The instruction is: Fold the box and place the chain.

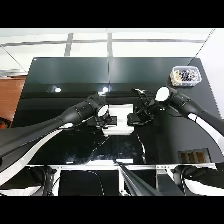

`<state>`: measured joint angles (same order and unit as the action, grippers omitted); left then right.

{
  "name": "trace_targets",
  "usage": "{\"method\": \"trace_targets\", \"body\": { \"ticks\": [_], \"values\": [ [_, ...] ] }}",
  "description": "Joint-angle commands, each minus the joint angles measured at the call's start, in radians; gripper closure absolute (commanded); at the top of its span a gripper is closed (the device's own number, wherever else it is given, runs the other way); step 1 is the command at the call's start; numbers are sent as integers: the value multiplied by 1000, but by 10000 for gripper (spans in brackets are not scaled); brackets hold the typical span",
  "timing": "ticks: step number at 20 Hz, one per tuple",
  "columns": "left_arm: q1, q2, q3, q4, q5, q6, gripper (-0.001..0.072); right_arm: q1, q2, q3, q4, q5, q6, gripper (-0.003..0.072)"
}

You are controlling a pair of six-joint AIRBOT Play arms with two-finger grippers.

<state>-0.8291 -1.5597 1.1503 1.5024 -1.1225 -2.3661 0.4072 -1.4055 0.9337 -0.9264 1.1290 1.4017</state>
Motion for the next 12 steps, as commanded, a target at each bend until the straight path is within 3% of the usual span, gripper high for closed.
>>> {"method": "trace_targets", "body": {
  "ticks": [1,6,12],
  "values": [
    [0,0,1,4,-8,2,681,58,0,30,-138,-10,181,329],
    [0,0,1,4,-8,2,681,163,0,39,-330,-18,404,329],
    [0,0,1,4,-8,2,681,248,-6,79,-385,-60,541,330]
  ]
}}
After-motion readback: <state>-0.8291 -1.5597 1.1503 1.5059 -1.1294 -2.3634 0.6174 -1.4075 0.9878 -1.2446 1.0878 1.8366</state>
